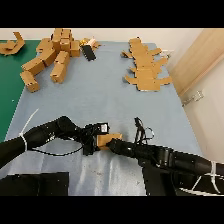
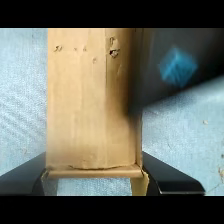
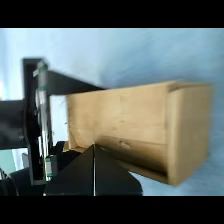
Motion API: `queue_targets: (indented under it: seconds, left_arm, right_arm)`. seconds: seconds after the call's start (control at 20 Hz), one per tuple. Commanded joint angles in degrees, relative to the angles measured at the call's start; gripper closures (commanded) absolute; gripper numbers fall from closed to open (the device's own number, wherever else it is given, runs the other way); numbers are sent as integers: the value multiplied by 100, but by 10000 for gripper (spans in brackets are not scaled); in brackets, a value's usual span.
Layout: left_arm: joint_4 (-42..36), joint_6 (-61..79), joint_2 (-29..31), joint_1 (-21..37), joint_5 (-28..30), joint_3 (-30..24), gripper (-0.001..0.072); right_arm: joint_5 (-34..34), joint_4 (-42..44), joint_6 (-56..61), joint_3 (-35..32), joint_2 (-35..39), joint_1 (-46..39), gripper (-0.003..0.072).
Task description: Fold the box.
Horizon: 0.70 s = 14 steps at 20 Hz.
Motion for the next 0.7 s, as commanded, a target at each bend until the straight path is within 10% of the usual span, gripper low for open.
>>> queue_targets:
  seconds: [0.0,0.45,0.65]
  left_arm:
    - [7,15,2,0,9,-2,358]
    - [7,13,2,2,9,-2,358]
    - [7,13,2,2,9,-2,358]
  right_arm:
    - [-1272,-577,-22,26,933,-2,683]
    - [-4492,-1644,214,24,3123,-2,684]
    - [-4603,-1637,173,24,3141,-2,684]
